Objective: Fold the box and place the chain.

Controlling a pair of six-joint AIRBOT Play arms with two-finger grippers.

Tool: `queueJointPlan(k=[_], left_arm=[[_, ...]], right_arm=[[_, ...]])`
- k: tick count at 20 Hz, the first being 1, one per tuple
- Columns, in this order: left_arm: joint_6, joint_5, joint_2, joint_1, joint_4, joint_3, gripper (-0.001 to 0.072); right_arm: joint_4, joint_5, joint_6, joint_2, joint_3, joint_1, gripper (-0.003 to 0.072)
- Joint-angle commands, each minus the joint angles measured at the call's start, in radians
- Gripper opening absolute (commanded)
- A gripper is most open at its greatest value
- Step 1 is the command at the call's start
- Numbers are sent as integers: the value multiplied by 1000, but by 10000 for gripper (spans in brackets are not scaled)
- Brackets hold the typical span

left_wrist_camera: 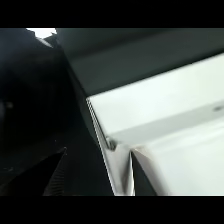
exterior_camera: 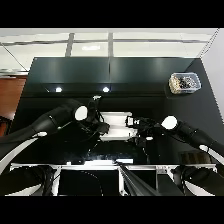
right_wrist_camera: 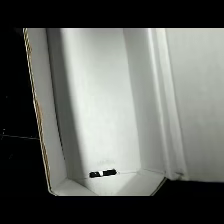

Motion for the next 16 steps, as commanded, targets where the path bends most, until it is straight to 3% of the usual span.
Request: queueJointPlan(k=[1, 8, 10, 16], left_arm=[[-158, -9, -25, -70, 108, 38, 463], [-264, -50, -79, -101, 153, 42, 462], [-264, -50, -79, -101, 156, 46, 357], [-283, -87, -103, -103, 157, 86, 332]], right_arm=[[0, -8, 0, 0, 0, 0, 307], [-8, -7, 0, 0, 0, 0, 308], [-8, -7, 0, 0, 0, 0, 308], [-8, -7, 0, 0, 0, 0, 307]])
